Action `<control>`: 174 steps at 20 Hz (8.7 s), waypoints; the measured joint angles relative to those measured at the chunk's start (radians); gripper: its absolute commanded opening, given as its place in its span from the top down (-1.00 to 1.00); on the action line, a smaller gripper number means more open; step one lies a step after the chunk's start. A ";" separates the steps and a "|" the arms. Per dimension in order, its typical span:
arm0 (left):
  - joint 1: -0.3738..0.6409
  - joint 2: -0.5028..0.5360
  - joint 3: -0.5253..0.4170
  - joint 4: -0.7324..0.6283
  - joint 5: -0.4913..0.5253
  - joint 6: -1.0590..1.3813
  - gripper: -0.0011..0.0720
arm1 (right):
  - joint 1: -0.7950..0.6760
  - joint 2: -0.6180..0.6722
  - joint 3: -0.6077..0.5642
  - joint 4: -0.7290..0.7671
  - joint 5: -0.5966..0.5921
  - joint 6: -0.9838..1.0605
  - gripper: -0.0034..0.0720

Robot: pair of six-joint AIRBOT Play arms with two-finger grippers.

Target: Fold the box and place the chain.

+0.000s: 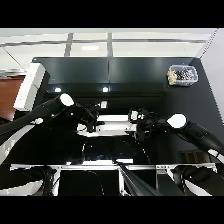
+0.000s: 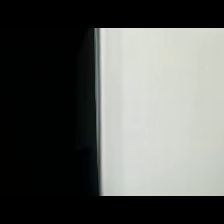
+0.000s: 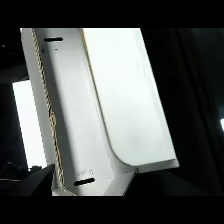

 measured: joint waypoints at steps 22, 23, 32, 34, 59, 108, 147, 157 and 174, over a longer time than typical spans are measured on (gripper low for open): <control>0.000 0.000 0.002 -0.012 0.013 -0.011 0.90 | 0.018 -0.174 0.001 0.034 0.011 -0.187 -0.96; 0.000 0.000 0.002 -0.012 0.013 -0.011 0.90 | 0.018 -0.174 0.001 0.034 0.011 -0.187 -0.96; 0.000 0.000 0.002 -0.013 0.014 -0.014 0.90 | 0.021 -0.194 0.019 0.008 0.011 -0.141 -0.96; 0.000 0.000 0.002 -0.012 0.014 -0.014 0.90 | 0.024 -0.197 0.023 0.000 0.012 -0.133 -0.96; 0.080 0.163 0.002 0.159 -0.021 -0.290 -0.96 | 0.038 -0.200 0.024 -0.031 -0.008 -0.104 0.33; 0.214 0.475 -0.321 -0.010 0.002 -0.167 -0.96 | 0.038 -0.201 0.025 -0.037 0.011 -0.111 0.89; -0.032 0.218 -0.294 -0.214 0.170 0.117 0.52 | 0.038 -0.201 0.024 -0.037 0.010 -0.110 0.89; -0.002 0.274 -0.288 -0.164 0.131 0.005 0.90 | 0.038 -0.201 0.024 -0.037 0.010 -0.109 0.89; 0.512 0.277 -0.350 0.107 -0.157 -1.200 0.91 | 0.038 -0.201 0.025 -0.037 0.010 -0.110 0.89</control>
